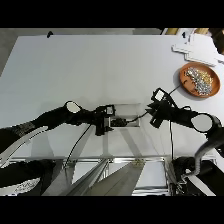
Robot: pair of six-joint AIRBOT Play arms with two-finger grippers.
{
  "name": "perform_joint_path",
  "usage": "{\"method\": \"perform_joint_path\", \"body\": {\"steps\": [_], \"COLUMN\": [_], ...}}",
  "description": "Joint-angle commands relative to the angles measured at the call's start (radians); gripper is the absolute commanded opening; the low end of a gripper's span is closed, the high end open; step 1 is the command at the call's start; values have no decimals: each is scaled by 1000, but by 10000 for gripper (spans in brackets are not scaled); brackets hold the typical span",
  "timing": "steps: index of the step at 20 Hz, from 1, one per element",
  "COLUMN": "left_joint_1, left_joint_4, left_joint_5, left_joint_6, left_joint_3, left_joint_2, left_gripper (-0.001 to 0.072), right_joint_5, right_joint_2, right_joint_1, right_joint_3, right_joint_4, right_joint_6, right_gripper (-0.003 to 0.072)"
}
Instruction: Fold the box and place the chain.
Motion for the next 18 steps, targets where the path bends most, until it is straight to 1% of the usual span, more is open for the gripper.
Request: {"method": "perform_joint_path", "body": {"steps": [1, 2, 4, 6, 7, 10, 11, 12, 13, 15, 16, 18], "left_joint_1": [0, 0, 0, 0, 0, 0, 0, 0, 0, 0, 0, 0], "left_joint_4": [0, 0, 0, 0, 0, 0, 0, 0, 0, 0, 0, 0], "left_joint_5": [0, 0, 0, 0, 0, 0, 0, 0, 0, 0, 0, 0], "left_joint_6": [0, 0, 0, 0, 0, 0, 0, 0, 0, 0, 0, 0], "left_joint_3": [0, 0, 0, 0, 0, 0, 0, 0, 0, 0, 0, 0], "left_joint_2": [0, 0, 0, 0, 0, 0, 0, 0, 0, 0, 0, 0], "left_gripper": [252, 252, 252, 252, 252, 252, 252, 252, 252, 252, 252, 252], "right_joint_5": [34, 31, -7, -72, -85, -95, -111, -123, -128, -122, -115, -84], "right_joint_2": [-87, -119, -181, -227, -245, -288, -298, -300, -300, -300, -300, -300], "right_joint_1": [-70, -61, -34, 4, 22, 59, 61, 61, 61, 61, 61, 61], "right_joint_3": [-33, -39, -39, -39, -39, -39, -39, -39, -39, -39, -39, -39], "right_joint_4": [-58, -57, -55, -23, 5, 111, 151, 183, 203, 225, 233, 236], "right_joint_6": [-201, -270, -362, -377, -389, -531, -548, -552, -552, -552, -552, -552], "right_gripper": [167, 208, 383, 404, 403, 400, 382, 315, 282, 263, 218, 98]}}
